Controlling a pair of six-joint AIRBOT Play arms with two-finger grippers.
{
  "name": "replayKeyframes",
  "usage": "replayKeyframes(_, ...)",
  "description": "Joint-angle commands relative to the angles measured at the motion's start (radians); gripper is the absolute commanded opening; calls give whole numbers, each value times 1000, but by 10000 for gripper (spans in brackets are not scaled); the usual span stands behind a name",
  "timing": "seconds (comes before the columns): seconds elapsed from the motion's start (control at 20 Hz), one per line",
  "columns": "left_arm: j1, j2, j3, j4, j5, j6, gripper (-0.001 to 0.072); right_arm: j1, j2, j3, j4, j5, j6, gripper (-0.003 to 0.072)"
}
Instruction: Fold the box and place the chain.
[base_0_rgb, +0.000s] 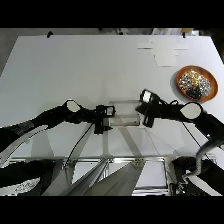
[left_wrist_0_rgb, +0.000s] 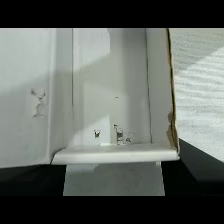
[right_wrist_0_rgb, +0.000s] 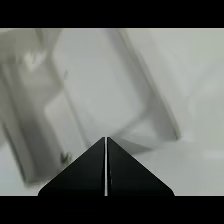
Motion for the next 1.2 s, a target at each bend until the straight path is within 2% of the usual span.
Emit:
replayKeyframes(0.0,0,1,0,0,0,0,211,-5,21,-10,-314,135,-8,22)
replayKeyframes(0.1,0,1,0,0,0,0,211,-17,21,-32,-280,108,-108,138)
replayKeyframes(0.3,0,1,0,0,0,0,211,-22,6,-42,-182,102,-276,135)
replayKeyframes(0.55,0,1,-1,0,0,0,211,-22,-127,-42,10,90,-317,134)
replayKeyframes(0.65,0,1,0,0,0,0,211,-22,-157,-42,56,65,-318,111)
replayKeyframes(0.8,0,1,0,0,0,0,211,-22,-162,-42,79,15,-318,111)
replayKeyframes(1.15,0,1,0,0,0,0,211,-21,-166,-42,198,19,-450,112)
